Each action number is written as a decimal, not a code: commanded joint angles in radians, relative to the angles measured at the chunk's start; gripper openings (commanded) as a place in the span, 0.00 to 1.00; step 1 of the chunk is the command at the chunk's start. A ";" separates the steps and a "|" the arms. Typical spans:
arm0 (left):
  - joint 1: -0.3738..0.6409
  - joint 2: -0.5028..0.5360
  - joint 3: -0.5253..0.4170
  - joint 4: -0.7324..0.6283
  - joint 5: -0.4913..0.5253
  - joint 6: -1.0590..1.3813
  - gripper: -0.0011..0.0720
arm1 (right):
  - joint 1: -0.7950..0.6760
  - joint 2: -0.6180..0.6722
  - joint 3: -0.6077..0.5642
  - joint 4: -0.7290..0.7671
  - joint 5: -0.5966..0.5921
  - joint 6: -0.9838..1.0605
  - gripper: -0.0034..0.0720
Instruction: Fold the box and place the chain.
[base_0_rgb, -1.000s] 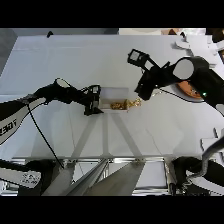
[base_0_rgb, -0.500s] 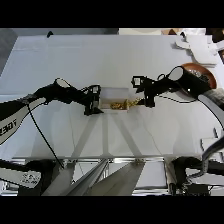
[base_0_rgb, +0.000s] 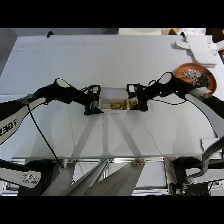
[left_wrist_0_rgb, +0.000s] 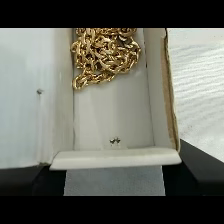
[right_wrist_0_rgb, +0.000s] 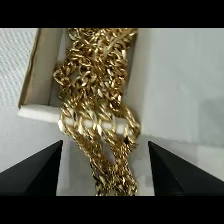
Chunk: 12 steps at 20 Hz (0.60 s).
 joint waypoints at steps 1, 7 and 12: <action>0.000 0.000 0.000 0.000 0.000 0.000 0.40 | 0.017 -0.021 0.000 -0.047 -0.043 0.036 0.58; 0.000 0.000 0.000 0.000 0.000 0.000 0.40 | 0.017 -0.018 0.000 -0.303 -0.071 0.365 0.06; 0.000 0.000 0.000 0.000 0.000 0.000 0.40 | 0.016 0.072 0.000 -0.308 -0.071 0.465 0.06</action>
